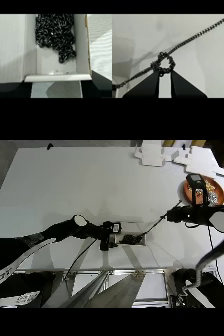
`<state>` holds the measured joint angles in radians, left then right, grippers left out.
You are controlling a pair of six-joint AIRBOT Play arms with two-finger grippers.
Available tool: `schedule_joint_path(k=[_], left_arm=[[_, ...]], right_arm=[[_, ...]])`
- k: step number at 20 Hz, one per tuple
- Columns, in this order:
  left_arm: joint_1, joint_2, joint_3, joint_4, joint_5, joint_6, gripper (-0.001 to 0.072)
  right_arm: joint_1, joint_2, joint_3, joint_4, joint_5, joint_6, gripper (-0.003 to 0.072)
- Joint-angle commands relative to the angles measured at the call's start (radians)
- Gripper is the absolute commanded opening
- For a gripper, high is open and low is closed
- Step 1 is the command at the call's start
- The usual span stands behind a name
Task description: Fold the box and place the chain.
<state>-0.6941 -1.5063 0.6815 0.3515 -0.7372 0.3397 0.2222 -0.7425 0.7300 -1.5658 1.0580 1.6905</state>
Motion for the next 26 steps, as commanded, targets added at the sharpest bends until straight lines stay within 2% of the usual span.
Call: schedule_joint_path(k=[1, 6, 10, 17, 19, 22, 26], left_arm=[[0.001, 0.000, 0.000, 0.000, 0.000, 0.000, 0.0273], [0.001, 0.000, 0.000, 0.000, 0.000, 0.000, 0.0273], [0.001, 0.000, 0.000, 0.000, 0.000, 0.000, 0.0273], [0.001, 0.000, 0.000, 0.000, 0.000, 0.000, 0.0273], [0.001, 0.000, 0.000, 0.000, 0.000, 0.000, 0.0273], [0.001, 0.000, 0.000, 0.000, 0.000, 0.000, 0.0273], [0.001, 0.000, 0.000, 0.000, 0.000, 0.000, 0.0273]], right_arm=[[0.000, 0.071, 0.001, 0.082, 0.081, -0.067, 0.0017], [0.001, 0.156, 0.001, 0.312, 0.152, -0.194, 0.0017], [0.001, 0.173, 0.001, 0.501, 0.200, -0.294, 0.0017], [0.006, 0.173, 0.001, 0.676, 0.245, -0.344, 0.0017], [0.060, 0.173, 0.001, 0.684, 0.195, -0.349, 0.0017], [0.222, 0.165, 0.000, 0.660, 0.046, -0.304, 0.0017], [0.402, 0.089, 0.000, 0.479, -0.060, -0.157, 0.0018]])
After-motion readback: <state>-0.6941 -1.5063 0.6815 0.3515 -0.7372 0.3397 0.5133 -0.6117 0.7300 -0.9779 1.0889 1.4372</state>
